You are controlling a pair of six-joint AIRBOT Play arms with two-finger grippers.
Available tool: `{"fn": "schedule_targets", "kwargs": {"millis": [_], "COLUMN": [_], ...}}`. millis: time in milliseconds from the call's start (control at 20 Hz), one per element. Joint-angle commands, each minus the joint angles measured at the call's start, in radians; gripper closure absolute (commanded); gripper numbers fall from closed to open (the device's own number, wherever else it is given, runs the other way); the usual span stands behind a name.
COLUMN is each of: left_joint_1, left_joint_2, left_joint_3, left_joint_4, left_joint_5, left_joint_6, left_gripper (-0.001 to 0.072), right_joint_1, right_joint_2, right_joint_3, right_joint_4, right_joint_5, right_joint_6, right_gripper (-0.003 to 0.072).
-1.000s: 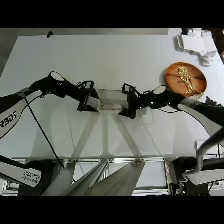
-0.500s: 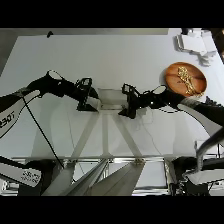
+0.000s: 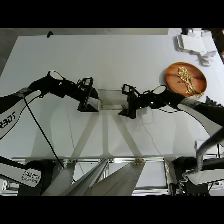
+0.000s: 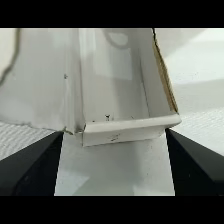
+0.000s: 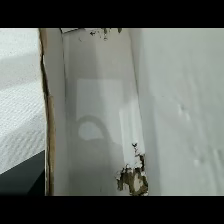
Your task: Fold the box and place the chain.
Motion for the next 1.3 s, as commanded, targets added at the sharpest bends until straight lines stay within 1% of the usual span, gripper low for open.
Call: {"fn": "schedule_targets", "kwargs": {"millis": [0, 350, 400, 600, 700, 800, 850, 950, 1000, 1050, 1100, 1150, 1250], "left_joint_1": [-0.002, 0.002, 0.0, -0.02, -0.035, -0.053, -0.059, -0.063, -0.063, -0.063, -0.063, -0.063, -0.063], "left_joint_2": [0.0, 0.0, 0.0, -0.002, -0.002, -0.002, 0.0, 0.0, 0.0, 0.0, 0.0, 0.0, 0.0], "left_joint_3": [0.0, 0.0, 0.0, -0.003, -0.024, -0.052, -0.056, -0.056, -0.056, -0.056, -0.056, -0.056, -0.056], "left_joint_4": [0.043, 0.037, 0.034, -0.007, -0.051, -0.046, -0.022, -0.016, -0.016, -0.016, -0.016, -0.016, -0.017], "left_joint_5": [-0.011, -0.022, -0.012, 0.079, 0.125, 0.166, 0.164, 0.166, 0.167, 0.166, 0.166, 0.166, 0.165], "left_joint_6": [0.0, 0.0, 0.0, 0.0, 0.0, 0.0, 0.0, 0.0, 0.0, 0.0, 0.0, 0.0, 0.0], "left_gripper": [0.0, 0.0, 0.0, 0.0002, 0.0003, 0.0005, 0.0007, 0.0012, 0.0118, 0.0342, 0.0515, 0.0567, 0.0551], "right_joint_1": [0.001, 0.001, 0.001, 0.001, 0.001, 0.001, 0.001, 0.001, 0.001, 0.001, 0.001, 0.001, 0.001], "right_joint_2": [0.0, 0.0, 0.0, 0.0, 0.0, 0.0, 0.0, 0.001, 0.001, 0.001, 0.001, 0.001, 0.001], "right_joint_3": [0.0, 0.0, 0.0, 0.0, 0.0, 0.0, 0.0, 0.0, 0.0, 0.0, 0.0, 0.0, 0.0], "right_joint_4": [0.004, 0.004, 0.004, 0.004, 0.004, 0.004, 0.004, 0.004, 0.004, 0.004, 0.004, 0.004, 0.004], "right_joint_5": [0.0, 0.0, 0.0, 0.0, 0.0, 0.0, 0.0, 0.0, 0.0, 0.0, 0.0, 0.0, 0.0], "right_joint_6": [0.003, 0.003, 0.003, 0.003, 0.003, 0.003, 0.003, 0.003, 0.003, 0.003, 0.003, 0.003, 0.003], "right_gripper": [0.0284, 0.0284, 0.0284, 0.0284, 0.0284, 0.0284, 0.0284, 0.0284, 0.0284, 0.0284, 0.0284, 0.0284, 0.0284]}}
